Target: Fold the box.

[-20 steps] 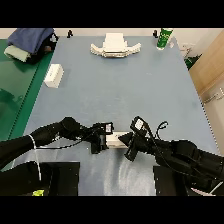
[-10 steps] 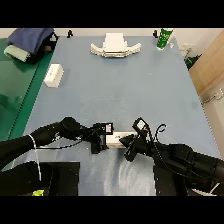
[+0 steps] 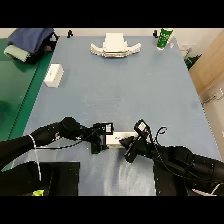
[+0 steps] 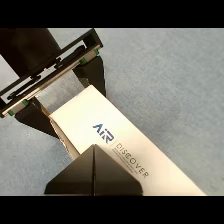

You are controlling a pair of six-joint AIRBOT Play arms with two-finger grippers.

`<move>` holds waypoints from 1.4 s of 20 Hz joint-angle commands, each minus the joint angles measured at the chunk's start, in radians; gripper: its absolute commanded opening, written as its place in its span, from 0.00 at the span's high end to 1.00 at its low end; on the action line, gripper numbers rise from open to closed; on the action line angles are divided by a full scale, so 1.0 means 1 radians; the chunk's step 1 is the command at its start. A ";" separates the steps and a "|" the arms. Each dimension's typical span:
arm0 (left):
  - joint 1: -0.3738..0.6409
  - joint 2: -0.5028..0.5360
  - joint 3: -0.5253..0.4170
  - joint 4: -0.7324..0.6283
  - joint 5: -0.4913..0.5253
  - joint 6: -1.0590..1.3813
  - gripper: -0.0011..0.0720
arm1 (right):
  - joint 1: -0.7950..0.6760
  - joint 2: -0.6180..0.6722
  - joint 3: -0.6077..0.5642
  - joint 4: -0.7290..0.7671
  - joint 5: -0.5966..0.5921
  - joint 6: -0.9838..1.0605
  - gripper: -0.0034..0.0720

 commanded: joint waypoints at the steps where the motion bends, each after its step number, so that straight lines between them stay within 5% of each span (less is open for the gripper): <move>1: 0.000 -0.001 0.000 0.000 0.000 0.000 0.26 | 0.002 -0.022 -0.003 0.000 0.002 0.008 0.95; 28: 0.000 -0.001 0.000 0.000 0.000 0.000 0.26 | 0.001 0.045 0.010 0.000 0.085 0.007 0.95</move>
